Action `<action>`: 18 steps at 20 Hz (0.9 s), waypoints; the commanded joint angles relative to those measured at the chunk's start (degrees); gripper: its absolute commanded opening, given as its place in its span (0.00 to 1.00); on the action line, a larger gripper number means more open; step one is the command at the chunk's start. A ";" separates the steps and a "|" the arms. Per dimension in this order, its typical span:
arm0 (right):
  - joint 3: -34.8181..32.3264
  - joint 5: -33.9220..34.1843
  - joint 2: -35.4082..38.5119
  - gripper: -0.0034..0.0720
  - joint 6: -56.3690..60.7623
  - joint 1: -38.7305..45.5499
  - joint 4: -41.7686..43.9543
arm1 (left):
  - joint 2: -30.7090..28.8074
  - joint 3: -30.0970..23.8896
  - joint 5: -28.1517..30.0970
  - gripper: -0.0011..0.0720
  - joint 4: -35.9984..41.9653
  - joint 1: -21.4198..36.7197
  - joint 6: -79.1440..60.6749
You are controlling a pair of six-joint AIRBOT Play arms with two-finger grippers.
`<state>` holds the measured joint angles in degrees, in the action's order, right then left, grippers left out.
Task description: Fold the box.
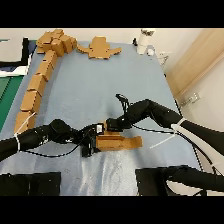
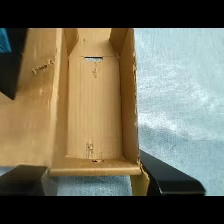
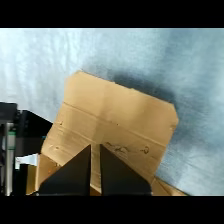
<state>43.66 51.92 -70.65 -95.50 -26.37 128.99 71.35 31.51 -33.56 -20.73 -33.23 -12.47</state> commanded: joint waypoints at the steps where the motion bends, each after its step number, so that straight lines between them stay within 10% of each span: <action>1: 0.35 0.42 -3.21 0.16 -2.71 -0.17 -0.35 | 0.02 -0.02 0.02 0.69 -0.04 0.00 -0.09; 10: 1.75 1.57 -0.76 0.13 -5.31 0.02 -2.69 | 0.02 -0.02 0.00 0.69 -0.04 0.00 -0.09; 18: 4.81 10.82 20.52 0.05 -5.97 0.63 -19.26 | 0.02 -0.02 0.00 0.69 -0.04 0.00 -0.11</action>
<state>48.29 57.95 -57.12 -100.82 -25.71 115.11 71.35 31.51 -33.58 -20.78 -33.26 -12.60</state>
